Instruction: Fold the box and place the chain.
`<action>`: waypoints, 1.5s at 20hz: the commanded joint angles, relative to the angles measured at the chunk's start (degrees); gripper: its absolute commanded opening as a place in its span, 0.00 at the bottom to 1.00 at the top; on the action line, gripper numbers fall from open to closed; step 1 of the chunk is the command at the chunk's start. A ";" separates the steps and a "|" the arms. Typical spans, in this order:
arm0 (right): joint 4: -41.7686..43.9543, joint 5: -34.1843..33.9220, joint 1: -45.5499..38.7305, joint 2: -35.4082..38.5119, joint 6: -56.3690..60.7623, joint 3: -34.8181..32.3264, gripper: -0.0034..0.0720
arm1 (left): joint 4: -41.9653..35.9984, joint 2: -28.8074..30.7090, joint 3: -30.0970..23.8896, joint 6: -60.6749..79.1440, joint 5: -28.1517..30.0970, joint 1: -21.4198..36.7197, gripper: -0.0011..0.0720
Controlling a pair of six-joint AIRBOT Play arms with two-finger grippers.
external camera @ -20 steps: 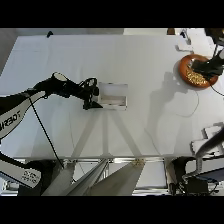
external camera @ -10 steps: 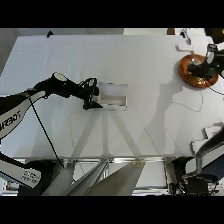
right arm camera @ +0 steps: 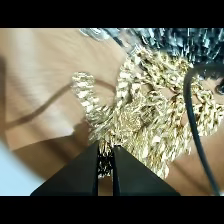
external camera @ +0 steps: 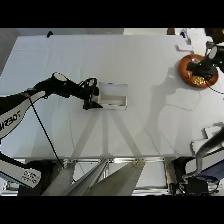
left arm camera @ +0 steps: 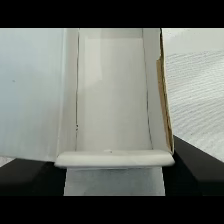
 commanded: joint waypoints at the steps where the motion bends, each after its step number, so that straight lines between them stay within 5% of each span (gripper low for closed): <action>1: -0.52 4.83 3.08 4.85 -1.42 0.07 0.06 | 0.02 0.02 0.02 0.02 0.02 0.00 0.25; 6: -0.85 18.18 10.40 8.39 -1.36 0.04 0.05 | 0.02 0.02 0.02 0.02 0.02 0.00 0.25; 15: -0.79 27.71 29.94 12.44 0.81 0.02 0.05 | 0.02 0.02 0.02 0.02 0.02 0.00 0.25; 25: 0.15 28.06 48.54 12.44 3.02 0.02 0.06 | 0.02 0.02 0.02 0.02 0.02 0.00 0.25; 30: 10.32 23.50 53.59 12.44 3.39 0.02 0.06 | 0.02 0.02 0.02 0.02 0.02 0.00 0.25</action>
